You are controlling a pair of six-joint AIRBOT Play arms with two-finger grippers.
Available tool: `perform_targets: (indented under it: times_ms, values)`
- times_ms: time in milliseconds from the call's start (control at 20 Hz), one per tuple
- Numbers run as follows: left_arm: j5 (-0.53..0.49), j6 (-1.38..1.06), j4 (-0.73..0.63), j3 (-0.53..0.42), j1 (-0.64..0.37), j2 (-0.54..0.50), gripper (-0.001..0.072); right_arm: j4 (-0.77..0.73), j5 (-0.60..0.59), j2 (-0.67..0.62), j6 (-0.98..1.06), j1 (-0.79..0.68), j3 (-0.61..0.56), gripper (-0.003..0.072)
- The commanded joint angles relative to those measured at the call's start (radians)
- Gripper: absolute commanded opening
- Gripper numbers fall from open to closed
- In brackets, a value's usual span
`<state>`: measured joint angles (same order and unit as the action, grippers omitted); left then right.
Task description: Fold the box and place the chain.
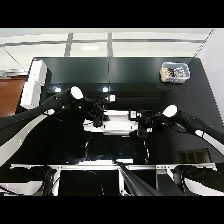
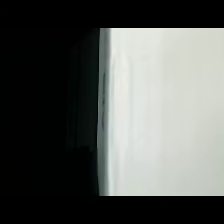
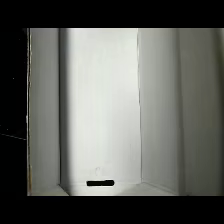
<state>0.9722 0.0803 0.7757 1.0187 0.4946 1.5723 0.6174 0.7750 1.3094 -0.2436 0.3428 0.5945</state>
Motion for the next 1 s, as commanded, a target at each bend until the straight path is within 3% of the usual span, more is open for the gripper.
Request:
perform_targets:
  times_ms: [0,100,150,200,250,300,350,500,650,700,750,850,900,950]
  values:
    - [-0.002,-0.001,0.002,0.001,-0.001,0.0,0.0026,0.001,0.004,0.0,0.0,0.0,0.0,0.0494]
    - [0.0,0.0,0.002,0.001,-0.001,0.0,0.0034,0.0,0.004,0.0,0.0,0.0,0.0,0.0485]
    - [0.003,0.0,0.002,0.001,-0.001,-0.001,0.0157,0.001,0.004,0.0,0.0,0.0,0.0,0.0485]
    - [0.013,0.003,0.006,0.001,-0.003,-0.004,0.0337,0.002,0.004,0.0,0.0,0.0,0.0,0.0485]
    - [0.024,0.006,0.018,0.001,-0.01,-0.011,0.0606,0.001,0.004,0.0,0.0,0.0,0.0,0.0485]
    - [0.04,0.04,0.032,0.001,-0.024,-0.024,0.071,0.002,0.004,0.0,0.0,0.0,0.0,0.0485]
    - [0.058,0.085,0.05,0.001,-0.043,-0.043,0.0711,0.003,0.004,0.0,0.0,0.001,0.0,0.0485]
    - [0.102,0.307,0.168,0.001,-0.117,-0.134,0.0709,0.008,0.007,0.0,-0.002,0.002,0.0,0.0485]
    - [0.249,0.493,0.244,0.001,-0.188,-0.212,0.0672,0.017,0.01,0.0,-0.004,0.008,0.0,0.0485]
    - [0.337,0.571,0.236,0.001,-0.205,-0.219,0.0604,0.021,0.011,0.0,-0.003,0.008,0.0,0.0485]
    - [0.414,0.654,0.223,-0.001,-0.214,-0.217,0.0479,0.021,0.01,0.0,-0.003,0.008,0.0,0.0485]
    - [0.527,0.74,0.147,-0.037,-0.208,-0.215,0.0108,0.021,0.01,0.0,-0.003,0.008,0.0,0.0485]
    - [0.544,0.731,0.081,-0.069,-0.197,-0.215,0.0025,0.021,0.01,0.0,-0.003,0.008,0.0,0.0484]
    - [0.53,0.728,0.002,-0.109,-0.177,-0.215,0.0026,0.021,0.01,0.0,-0.003,0.008,0.0,0.0484]
